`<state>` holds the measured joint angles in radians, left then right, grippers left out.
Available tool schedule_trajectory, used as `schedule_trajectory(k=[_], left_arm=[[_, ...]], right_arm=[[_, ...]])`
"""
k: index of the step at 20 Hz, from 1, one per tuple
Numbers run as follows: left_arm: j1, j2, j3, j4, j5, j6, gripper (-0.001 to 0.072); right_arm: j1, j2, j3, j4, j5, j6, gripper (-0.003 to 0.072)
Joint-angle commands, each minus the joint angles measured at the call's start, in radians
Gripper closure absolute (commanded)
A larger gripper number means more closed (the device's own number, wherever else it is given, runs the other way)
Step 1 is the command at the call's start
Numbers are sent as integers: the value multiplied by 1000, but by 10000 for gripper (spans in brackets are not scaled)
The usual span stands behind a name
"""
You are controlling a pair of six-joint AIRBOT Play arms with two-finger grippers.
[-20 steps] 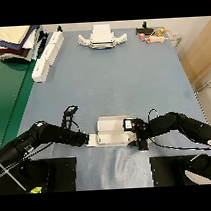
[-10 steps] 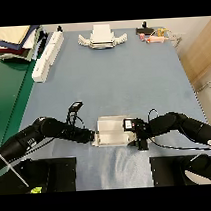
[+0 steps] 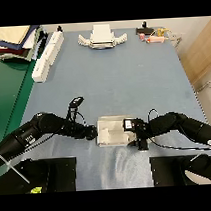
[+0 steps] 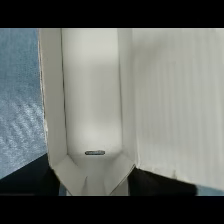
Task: Fold the box.
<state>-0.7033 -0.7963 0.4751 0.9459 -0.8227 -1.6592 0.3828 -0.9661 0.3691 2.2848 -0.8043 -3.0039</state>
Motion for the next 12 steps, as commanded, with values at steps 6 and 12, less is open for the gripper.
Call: schedule_trajectory(k=[6,12], left_arm=[[-1,-1,3,-101,29,-13,304],[-2,-3,4,-101,40,-15,302]], right_arm=[[1,0,0,0,0,0,183],[1,0,0,0,0,0,183]])
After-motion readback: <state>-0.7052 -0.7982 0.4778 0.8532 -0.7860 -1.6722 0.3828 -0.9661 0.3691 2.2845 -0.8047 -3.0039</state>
